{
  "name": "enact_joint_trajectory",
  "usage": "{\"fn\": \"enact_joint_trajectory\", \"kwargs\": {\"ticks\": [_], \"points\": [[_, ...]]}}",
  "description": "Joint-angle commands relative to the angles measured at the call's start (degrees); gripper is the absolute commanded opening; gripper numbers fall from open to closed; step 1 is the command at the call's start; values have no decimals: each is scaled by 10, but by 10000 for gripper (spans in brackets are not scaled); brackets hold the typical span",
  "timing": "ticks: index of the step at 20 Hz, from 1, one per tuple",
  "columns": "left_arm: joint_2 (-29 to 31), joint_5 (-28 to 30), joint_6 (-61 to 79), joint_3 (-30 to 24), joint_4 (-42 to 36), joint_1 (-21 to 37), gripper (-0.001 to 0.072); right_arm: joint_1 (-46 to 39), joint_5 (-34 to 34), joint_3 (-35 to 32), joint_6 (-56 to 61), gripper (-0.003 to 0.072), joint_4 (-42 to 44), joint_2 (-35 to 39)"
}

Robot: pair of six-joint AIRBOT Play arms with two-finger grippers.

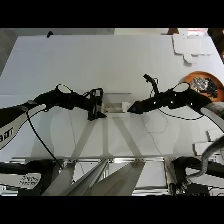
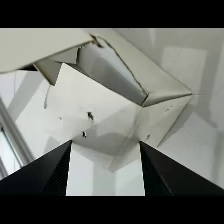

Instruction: Fold the box and place the chain.

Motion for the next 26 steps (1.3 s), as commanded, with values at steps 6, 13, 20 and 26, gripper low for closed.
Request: {"fn": "enact_joint_trajectory", "kwargs": {"ticks": [6, 13, 20, 26], "points": [[0, 0, 0, 0, 0, 0, 158, 60, -113, 0, 34, 476, -10, 5], [0, 0, 0, 0, 0, 0, 158, 97, -174, 0, 125, 458, -110, 5], [0, 0, 0, 0, 0, 0, 158, 96, -181, 0, 153, 453, -108, 25], [0, 0, 0, 0, 0, 0, 158, 97, -190, 0, 233, 431, -177, 37]]}}
